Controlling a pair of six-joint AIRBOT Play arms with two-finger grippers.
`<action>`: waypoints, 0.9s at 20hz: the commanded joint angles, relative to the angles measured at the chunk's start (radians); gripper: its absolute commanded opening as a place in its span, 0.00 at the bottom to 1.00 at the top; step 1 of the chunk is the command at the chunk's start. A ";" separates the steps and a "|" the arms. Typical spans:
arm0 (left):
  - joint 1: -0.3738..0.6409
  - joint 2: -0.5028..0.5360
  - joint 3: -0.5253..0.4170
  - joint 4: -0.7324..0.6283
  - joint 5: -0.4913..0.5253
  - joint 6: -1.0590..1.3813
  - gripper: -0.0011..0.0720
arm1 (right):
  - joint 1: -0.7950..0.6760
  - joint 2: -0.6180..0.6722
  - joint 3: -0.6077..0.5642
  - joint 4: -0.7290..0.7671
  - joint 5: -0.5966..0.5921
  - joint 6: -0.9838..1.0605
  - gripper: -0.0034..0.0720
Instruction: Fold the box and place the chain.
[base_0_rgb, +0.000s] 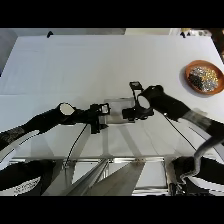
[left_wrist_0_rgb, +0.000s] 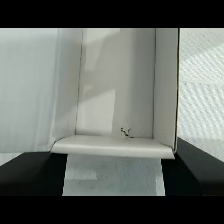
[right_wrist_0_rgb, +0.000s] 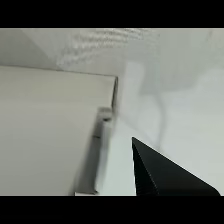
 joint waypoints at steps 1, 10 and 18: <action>-0.001 0.000 0.000 0.000 0.000 0.000 0.03 | -0.067 0.112 0.013 0.000 0.080 -0.109 0.49; -0.001 0.000 0.000 0.000 0.000 0.000 0.03 | -0.681 0.128 0.410 0.012 0.164 -0.485 0.48; -0.001 0.000 0.000 0.000 0.000 0.000 0.03 | -0.977 -0.238 0.602 0.005 0.064 -0.530 0.36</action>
